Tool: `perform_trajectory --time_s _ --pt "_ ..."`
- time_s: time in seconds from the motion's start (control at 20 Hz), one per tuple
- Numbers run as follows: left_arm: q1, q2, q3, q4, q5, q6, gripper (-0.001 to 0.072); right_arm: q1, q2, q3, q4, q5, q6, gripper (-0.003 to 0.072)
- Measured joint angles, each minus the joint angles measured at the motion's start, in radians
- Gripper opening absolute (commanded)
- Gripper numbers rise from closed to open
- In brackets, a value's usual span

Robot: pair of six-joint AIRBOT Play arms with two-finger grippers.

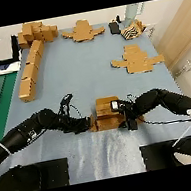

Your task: Fold the box.

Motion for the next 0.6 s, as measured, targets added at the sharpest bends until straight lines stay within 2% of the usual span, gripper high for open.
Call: perform_trajectory --time_s 0.05,0.1,0.15,0.6 --pt "-0.006 0.000 0.001 -0.019 0.012 0.012 0.0337 0.000 0.000 0.000 0.000 0.000 0.000 0.0427" --pt "-0.008 0.001 0.002 -0.035 0.019 0.025 0.0515 0.000 0.000 0.000 0.000 0.000 0.000 0.0427" --pt "-0.010 0.001 0.002 -0.045 0.028 0.033 0.0470 0.000 0.000 0.000 0.000 0.000 0.000 0.0427" --pt "-0.010 0.002 0.021 -0.088 0.033 0.066 0.0471 0.000 0.000 0.000 0.000 0.000 0.000 0.0427"
